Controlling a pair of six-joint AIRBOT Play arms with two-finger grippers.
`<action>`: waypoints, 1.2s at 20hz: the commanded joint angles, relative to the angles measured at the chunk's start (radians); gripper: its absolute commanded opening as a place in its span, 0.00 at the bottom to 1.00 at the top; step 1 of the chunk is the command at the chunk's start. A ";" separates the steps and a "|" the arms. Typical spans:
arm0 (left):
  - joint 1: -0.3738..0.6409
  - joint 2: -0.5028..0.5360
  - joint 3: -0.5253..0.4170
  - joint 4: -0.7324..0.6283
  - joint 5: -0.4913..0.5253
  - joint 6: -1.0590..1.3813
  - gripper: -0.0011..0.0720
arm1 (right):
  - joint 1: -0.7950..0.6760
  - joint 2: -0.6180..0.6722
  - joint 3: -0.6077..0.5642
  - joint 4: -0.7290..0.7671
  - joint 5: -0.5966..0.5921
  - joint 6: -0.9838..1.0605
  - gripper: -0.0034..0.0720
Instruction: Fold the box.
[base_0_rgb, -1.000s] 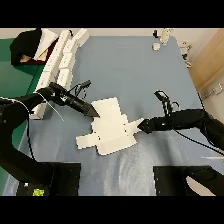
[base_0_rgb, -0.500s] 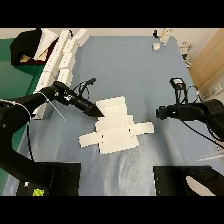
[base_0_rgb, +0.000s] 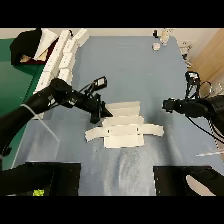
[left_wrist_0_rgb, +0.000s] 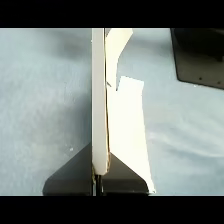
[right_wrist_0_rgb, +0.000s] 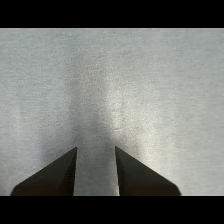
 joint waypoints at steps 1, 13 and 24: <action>-0.135 0.149 -0.139 0.014 0.259 0.094 0.03 | -0.003 0.001 0.002 -0.005 0.006 0.025 0.54; -0.250 0.140 -0.292 -0.102 0.501 0.270 0.03 | -0.002 0.001 0.002 0.047 0.007 0.025 0.54; -0.237 0.130 -0.283 -0.033 0.539 0.300 0.03 | -0.002 0.001 0.002 0.058 0.006 0.045 0.54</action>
